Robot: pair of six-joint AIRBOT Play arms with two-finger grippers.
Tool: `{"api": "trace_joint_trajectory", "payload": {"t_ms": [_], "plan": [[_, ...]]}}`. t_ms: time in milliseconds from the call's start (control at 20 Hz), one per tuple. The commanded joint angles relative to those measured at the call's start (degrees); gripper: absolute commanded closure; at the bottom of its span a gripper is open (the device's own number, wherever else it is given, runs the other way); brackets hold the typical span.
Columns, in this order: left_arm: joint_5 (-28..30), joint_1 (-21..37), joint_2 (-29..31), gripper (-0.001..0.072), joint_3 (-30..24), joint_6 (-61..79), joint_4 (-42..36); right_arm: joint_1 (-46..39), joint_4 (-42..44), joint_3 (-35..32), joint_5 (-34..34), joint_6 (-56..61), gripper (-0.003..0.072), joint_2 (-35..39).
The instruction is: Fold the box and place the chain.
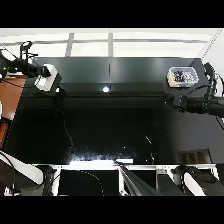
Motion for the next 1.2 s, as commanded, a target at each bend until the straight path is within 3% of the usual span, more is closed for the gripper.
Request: {"api": "trace_joint_trajectory", "payload": {"t_ms": [0, 250, 550, 650, 750, 800, 1000, 1150], "plan": [[-8.1, 0.0, 0.0, -0.0001, 1.6, -0.4, 1.1, 0.0, 0.1, 0.1, 0.2, 0.0, 0.0646, 0.0], [-21.4, 0.1, 1.8, 0.0001, 6.9, -8.5, 0.9, 0.0, 0.3, 0.1, 0.7, 0.0, 0.0646, 0.0], [-33.1, -0.1, 10.3, 0.0049, 7.2, -17.7, 0.6, 0.0, -0.4, 0.1, 6.3, 0.0, 0.0646, 1.0], [-33.5, -0.6, 14.7, 0.0313, 7.0, -18.0, 0.4, -0.1, -3.2, 0.1, 6.6, 0.0, 0.0646, 3.5], [-31.1, -1.0, 20.0, 0.0587, 4.6, -17.9, -0.5, -0.1, -6.6, 0.1, 6.6, 0.9, 0.0646, 6.9], [-28.9, -1.4, 23.0, 0.0683, 2.2, -17.6, -2.2, -0.1, -8.4, 0.1, 6.6, 1.6, 0.0646, 8.7], [-15.7, -4.7, 37.1, 0.0684, -13.7, -12.2, -7.1, -0.1, -15.9, 0.1, 6.6, 4.4, 0.0646, 12.2], [-3.4, -10.3, 51.7, 0.0684, -33.3, -8.4, -7.3, -0.1, -21.7, -0.4, 4.1, 5.9, 0.0646, 12.2]]}}
